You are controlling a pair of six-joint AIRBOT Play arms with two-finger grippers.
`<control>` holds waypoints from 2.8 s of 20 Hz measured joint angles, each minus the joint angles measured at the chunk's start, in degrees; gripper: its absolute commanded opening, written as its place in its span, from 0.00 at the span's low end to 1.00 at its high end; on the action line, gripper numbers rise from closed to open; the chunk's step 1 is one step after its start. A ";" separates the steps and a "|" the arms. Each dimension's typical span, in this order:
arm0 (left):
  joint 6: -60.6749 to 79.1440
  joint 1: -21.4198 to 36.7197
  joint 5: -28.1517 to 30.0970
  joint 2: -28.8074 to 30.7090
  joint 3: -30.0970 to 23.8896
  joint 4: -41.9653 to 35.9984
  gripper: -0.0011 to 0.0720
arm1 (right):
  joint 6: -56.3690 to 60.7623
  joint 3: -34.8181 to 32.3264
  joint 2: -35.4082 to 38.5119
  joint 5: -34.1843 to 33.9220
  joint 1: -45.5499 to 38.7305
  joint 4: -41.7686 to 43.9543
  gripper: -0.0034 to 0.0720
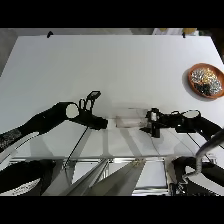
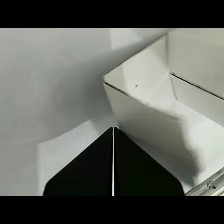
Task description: Fold the box and place the chain.
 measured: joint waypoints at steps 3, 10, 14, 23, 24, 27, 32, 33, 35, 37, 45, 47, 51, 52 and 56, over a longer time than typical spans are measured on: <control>2.16 -1.31 -0.24 0.33 0.63 -1.44 0.06 | 0.00 0.00 0.00 0.00 0.00 0.00 0.52; 3.65 -3.10 0.39 2.08 2.62 -3.80 0.14 | 0.00 0.00 0.00 0.00 0.00 0.00 0.52; 3.76 -4.00 2.27 2.27 2.86 -5.38 0.20 | 0.00 0.00 0.00 0.00 0.00 0.00 0.52; 5.38 -4.26 3.65 2.32 2.93 -6.99 0.22 | 0.02 0.00 0.00 0.00 0.00 0.00 0.52; 5.79 -4.26 3.93 2.32 3.02 -7.43 0.22 | 0.02 0.00 0.00 0.02 0.00 0.00 0.52; 6.67 -4.04 4.63 2.10 3.52 -8.31 0.23 | 0.00 0.00 0.00 0.02 0.00 0.00 0.52; 6.86 -4.00 3.89 -0.55 5.35 -9.14 0.23 | 0.02 0.00 0.00 0.02 0.00 0.00 0.52; 6.80 -4.09 3.50 -1.11 6.03 -8.92 0.23 | 0.07 0.00 0.00 0.00 0.00 0.02 0.52; 5.35 -4.42 3.02 -1.86 7.34 -7.45 0.23 | 0.15 0.00 0.00 -0.02 0.00 0.02 0.52; 1.81 -4.70 2.25 -2.21 8.31 -4.96 0.23 | 0.13 0.00 0.00 -0.02 0.00 0.04 0.52; -7.48 -5.53 -2.10 -2.62 10.16 1.38 0.47 | -0.02 0.00 0.00 0.00 0.00 0.00 0.52; -8.24 -5.57 -2.45 -2.62 11.13 1.84 0.47 | -0.02 0.00 -0.02 0.02 0.00 0.00 0.52; -11.78 -5.84 -5.22 -2.69 14.34 5.53 0.50 | -0.02 0.00 0.00 0.02 0.00 0.00 0.52; -13.05 -5.90 -6.51 -2.73 15.32 6.99 0.50 | 0.00 0.00 0.00 0.02 0.00 0.02 0.52; -18.51 -6.38 -10.99 -2.97 18.71 11.61 0.50 | 0.00 0.00 0.00 0.04 0.00 0.00 0.52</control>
